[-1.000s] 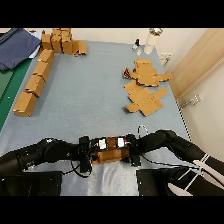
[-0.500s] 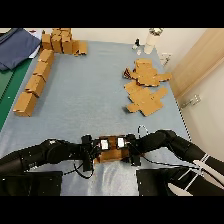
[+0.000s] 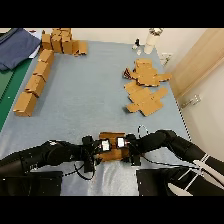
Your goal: Fold the box.
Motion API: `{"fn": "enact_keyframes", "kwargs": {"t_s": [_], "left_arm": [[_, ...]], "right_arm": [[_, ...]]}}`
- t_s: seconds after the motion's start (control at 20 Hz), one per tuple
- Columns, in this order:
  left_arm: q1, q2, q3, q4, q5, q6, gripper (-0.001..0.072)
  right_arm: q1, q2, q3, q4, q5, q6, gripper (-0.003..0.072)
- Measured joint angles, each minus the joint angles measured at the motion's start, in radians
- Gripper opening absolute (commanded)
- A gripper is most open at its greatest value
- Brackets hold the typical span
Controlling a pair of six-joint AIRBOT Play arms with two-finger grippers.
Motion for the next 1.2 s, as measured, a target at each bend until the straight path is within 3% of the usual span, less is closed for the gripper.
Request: {"fn": "enact_keyframes", "kwargs": {"t_s": [0.1, 0.2, 0.45, 0.5, 0.6, 0.65, 0.7, 1.0, 1.2], "left_arm": [[0.000, 0.000, 0.000, -0.002, 0.003, -0.005, 0.0475], [-0.001, 0.000, 0.000, -0.004, 0.005, -0.006, 0.0551], [-0.001, 0.000, 0.000, -0.006, 0.006, -0.010, 0.0550], [-0.001, 0.000, 0.000, -0.006, 0.006, -0.010, 0.0516], [-0.001, 0.000, 0.000, -0.006, 0.003, -0.011, 0.0159], [-0.001, 0.001, 0.001, -0.006, -0.002, -0.012, 0.0045], [-0.001, 0.005, 0.001, -0.004, -0.017, -0.012, 0.0012], [0.028, 0.139, 0.001, 0.131, -0.169, -0.186, 0.0010], [0.072, 0.332, 0.001, 0.298, -0.305, -0.672, 0.0010]], "right_arm": [[0.000, 0.000, 0.000, 0.000, 0.000, 0.000, 0.0507], [-0.001, 0.000, 0.000, 0.000, 0.000, 0.000, 0.0508], [-0.001, 0.000, 0.000, 0.000, 0.000, 0.000, 0.0508], [-0.001, 0.000, 0.000, 0.000, 0.000, 0.000, 0.0508], [-0.001, 0.000, 0.000, 0.000, 0.000, 0.000, 0.0508], [-0.001, 0.000, 0.000, 0.000, 0.000, 0.000, 0.0507], [0.000, 0.000, 0.000, 0.000, 0.000, -0.001, 0.0508], [-0.001, 0.000, 0.000, 0.000, 0.000, 0.000, 0.0508], [0.000, 0.000, 0.000, 0.000, 0.000, 0.000, 0.0508]]}}
